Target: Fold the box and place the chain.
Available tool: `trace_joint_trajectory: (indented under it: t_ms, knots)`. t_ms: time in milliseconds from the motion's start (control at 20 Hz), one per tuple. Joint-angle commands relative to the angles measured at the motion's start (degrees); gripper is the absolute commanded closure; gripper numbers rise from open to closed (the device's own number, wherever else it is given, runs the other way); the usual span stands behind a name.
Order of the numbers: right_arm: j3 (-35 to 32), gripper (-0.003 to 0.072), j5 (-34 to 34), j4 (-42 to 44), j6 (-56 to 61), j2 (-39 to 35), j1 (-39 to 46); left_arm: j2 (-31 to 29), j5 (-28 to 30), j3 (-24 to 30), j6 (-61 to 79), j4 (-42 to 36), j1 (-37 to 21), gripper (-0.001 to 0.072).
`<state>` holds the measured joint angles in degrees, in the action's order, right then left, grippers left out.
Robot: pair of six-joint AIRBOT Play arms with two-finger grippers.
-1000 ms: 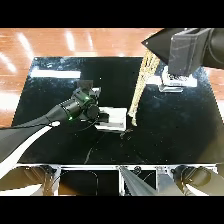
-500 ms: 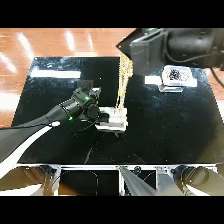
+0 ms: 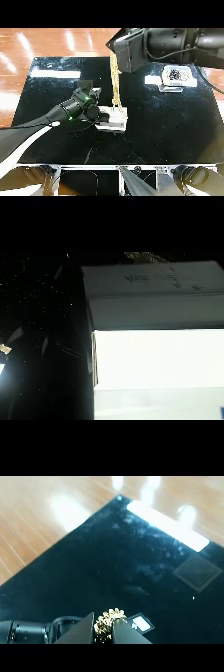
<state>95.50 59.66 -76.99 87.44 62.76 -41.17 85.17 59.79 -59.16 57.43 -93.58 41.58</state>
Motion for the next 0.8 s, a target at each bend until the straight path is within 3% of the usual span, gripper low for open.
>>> trace_joint_trajectory:
  t_ms: [0, 250, 450, 750]
  knots:
    - [0.07, 0.0651, 1.84, 0.42, -0.31, 0.17, -0.07, 0.00, 0.09, 0.02, 0.00, -0.02, 0.02, 0.0686]
    - [0.07, 0.0651, 2.71, -1.22, -0.26, -0.13, -0.02, 0.00, 0.09, 0.02, 0.00, 0.00, 0.02, 0.0686]
    - [-0.92, 0.0652, 8.41, -0.68, -0.13, -0.11, -0.07, 0.00, -0.09, 0.02, 0.00, 0.02, 0.02, 0.0686]
    - [-7.39, 0.0652, 8.22, 6.64, 0.15, -0.09, -0.07, 0.00, -0.76, 0.02, 0.00, 0.04, 0.02, 0.0686]
